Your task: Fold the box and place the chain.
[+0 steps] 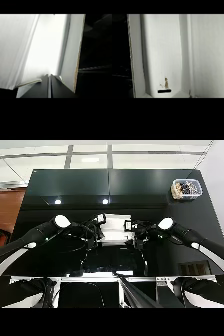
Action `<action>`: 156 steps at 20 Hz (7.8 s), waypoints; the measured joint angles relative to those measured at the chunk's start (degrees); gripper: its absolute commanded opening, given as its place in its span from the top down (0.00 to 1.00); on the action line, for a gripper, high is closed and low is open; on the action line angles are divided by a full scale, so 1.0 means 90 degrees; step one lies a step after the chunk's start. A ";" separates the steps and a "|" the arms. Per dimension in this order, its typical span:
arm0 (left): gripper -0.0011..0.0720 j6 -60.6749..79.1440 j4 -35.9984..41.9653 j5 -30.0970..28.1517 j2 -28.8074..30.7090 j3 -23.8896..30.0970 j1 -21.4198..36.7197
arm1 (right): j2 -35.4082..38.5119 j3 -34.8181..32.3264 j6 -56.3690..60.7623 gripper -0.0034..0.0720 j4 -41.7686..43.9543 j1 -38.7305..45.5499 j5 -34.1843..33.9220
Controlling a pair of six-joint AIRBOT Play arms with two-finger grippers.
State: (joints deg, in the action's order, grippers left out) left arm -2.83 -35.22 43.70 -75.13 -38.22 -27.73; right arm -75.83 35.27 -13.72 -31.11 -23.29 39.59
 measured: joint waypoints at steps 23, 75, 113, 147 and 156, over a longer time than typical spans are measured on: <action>0.95 -0.6411 -0.1489 0.2438 0.0952 0.0131 0.3883 | 0.0000 0.0000 0.0007 0.39 0.0005 -0.0002 -0.0119; 0.32 -0.8432 -0.1158 0.3164 -0.0884 -0.1921 0.0918 | 0.0000 0.0000 0.0005 0.39 0.0000 0.0000 0.0158; 0.32 -1.3250 -0.5445 0.2664 -0.1508 -0.2968 -0.1664 | 0.0000 0.0000 0.0005 0.39 0.0000 0.0000 0.0153; 0.94 -1.3673 -0.5433 0.2341 -0.1525 -0.3007 -0.1712 | 0.0000 -0.0002 0.0027 0.00 -0.0044 -0.0002 0.0175; 0.94 -1.3542 -0.5445 0.2339 -0.1525 -0.3007 -0.1700 | 0.0605 0.0041 0.0612 0.00 -0.0923 -0.0002 0.0566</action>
State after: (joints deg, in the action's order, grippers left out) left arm -124.70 -84.23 64.75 -88.86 -65.28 -43.03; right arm -70.39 35.64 -8.21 -39.42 -23.31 44.69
